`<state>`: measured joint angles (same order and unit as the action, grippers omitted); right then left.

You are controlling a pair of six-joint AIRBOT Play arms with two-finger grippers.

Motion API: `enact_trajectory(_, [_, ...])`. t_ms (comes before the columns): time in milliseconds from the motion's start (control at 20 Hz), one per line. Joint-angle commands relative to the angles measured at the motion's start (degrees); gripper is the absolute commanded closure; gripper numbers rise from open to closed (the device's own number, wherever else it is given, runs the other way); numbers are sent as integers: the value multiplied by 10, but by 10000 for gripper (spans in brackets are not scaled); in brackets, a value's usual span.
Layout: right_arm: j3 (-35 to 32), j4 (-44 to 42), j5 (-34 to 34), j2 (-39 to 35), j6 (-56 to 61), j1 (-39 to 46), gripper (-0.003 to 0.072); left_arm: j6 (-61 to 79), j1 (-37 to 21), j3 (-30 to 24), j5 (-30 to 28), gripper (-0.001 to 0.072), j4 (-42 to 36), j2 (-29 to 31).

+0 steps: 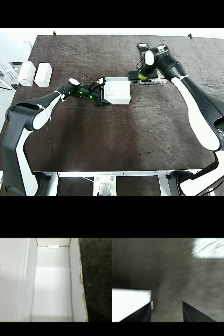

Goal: Fold the box and place the chain.

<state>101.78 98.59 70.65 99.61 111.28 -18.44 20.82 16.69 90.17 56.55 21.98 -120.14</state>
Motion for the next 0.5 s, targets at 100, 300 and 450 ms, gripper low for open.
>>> enact_trajectory(100, [0, -73, -98, 34, -69, 100, 266, 0, 0, 0, 0, 283, 0, 0])
enact_trajectory(300, [1, -143, -165, 73, -115, 139, 282, 0, 0, 0, -1, 283, 0, 0])
enact_trajectory(450, [7, -150, -188, 99, -123, 148, 282, 0, 0, 0, -1, 283, 0, 0])
